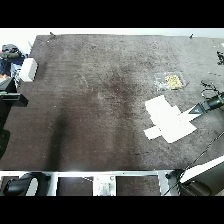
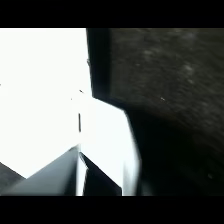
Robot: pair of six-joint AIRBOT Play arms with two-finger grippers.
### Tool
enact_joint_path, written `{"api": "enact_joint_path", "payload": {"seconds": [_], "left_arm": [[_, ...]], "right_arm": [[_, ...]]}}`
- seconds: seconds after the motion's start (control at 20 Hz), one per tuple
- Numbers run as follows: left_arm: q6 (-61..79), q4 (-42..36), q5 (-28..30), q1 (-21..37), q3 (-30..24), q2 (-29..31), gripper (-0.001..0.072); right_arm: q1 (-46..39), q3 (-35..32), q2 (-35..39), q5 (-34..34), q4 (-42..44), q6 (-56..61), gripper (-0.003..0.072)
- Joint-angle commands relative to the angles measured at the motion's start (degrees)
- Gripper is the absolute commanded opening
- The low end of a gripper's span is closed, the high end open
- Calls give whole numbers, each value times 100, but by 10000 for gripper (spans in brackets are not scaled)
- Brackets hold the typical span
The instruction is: Fold the box and place the chain.
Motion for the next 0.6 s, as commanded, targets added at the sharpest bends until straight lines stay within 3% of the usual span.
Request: {"api": "enact_joint_path", "payload": {"seconds": [0.0, 0.25, 0.3, 0.4, 0.55], "left_arm": [[-2, 2, 2, -4, 0, 4, 11], [0, 2, 2, -4, 0, 4, 11], [0, 2, 2, -4, 0, 4, 11], [0, 2, 2, -4, 0, 4, 12], [0, 2, 2, -4, 0, 4, 11]], "right_arm": [[0, -160, 7, 76, 155, -103, 295], [0, -431, 138, 79, 144, -125, 209], [0, -431, 142, 79, 131, -120, 108], [9, -446, 166, 83, 160, -37, 14], [15, -855, 461, 79, 584, -42, 13]]}}
